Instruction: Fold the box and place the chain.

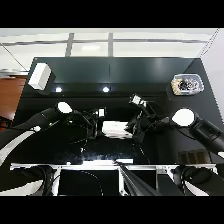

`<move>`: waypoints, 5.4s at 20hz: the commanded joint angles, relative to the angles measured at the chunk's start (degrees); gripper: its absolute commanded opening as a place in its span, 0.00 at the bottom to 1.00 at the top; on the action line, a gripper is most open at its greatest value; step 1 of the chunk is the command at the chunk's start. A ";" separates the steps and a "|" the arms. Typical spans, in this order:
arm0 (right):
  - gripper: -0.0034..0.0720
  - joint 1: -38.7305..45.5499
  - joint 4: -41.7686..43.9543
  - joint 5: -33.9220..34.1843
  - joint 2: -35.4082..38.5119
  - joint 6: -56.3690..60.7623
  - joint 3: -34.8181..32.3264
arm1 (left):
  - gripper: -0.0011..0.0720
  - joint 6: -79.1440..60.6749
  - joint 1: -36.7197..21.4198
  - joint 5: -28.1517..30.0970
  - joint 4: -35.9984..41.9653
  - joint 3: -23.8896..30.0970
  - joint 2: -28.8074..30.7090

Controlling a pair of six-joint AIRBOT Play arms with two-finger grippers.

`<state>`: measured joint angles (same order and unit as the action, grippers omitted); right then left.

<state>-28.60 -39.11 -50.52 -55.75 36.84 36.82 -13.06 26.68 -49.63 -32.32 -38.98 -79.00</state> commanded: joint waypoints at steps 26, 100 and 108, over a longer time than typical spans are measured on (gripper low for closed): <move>0.07 -2.58 13.53 12.15 -8.41 41.90 -7.28 | 0.55 0.00 0.02 0.00 -0.02 -0.02 -0.04; 0.07 31.69 -15.34 -4.52 8.52 37.94 1.79 | 0.39 66.34 -20.50 -25.05 -44.00 -20.09 3.30; 0.07 31.69 -15.04 -4.48 8.52 37.97 1.79 | 0.39 77.33 -55.43 -19.56 -44.92 -19.91 3.74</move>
<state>3.07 -54.41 -55.02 -47.24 74.76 38.59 61.93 -18.98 -73.49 -76.86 -58.92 -75.44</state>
